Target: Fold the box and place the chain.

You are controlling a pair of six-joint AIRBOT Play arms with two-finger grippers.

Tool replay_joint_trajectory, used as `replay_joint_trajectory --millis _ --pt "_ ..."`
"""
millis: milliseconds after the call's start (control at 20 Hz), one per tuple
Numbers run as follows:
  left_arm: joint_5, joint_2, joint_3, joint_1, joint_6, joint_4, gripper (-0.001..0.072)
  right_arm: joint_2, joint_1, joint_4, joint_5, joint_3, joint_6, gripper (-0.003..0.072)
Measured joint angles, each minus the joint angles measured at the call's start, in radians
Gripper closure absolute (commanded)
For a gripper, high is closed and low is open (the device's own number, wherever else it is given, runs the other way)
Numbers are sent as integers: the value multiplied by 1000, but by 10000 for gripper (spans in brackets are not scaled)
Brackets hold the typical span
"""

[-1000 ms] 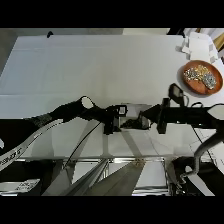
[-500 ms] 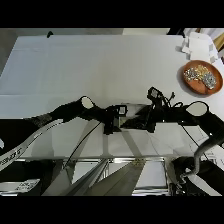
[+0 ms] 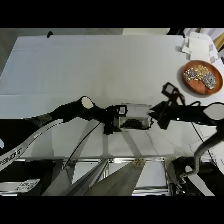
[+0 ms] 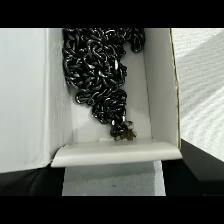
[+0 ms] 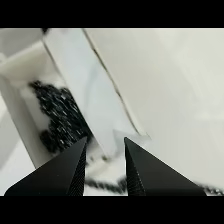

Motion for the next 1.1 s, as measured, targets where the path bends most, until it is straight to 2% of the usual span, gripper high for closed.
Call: replay_joint_trajectory --millis 200,300,450,850,1100 --pt "0 0 0 0 0 0 640 16 -107 -87 21 0 126 445" --pt "0 0 0 0 0 0 640 -1 -128 -124 7 0 203 344" --pt "0 0 0 0 0 0 640 -42 -134 -160 -8 -1 278 342" --pt "0 0 0 0 0 0 640 -157 35 -338 -51 -3 386 343" --pt "0 0 0 0 0 0 640 -232 137 -383 -97 -3 414 347"
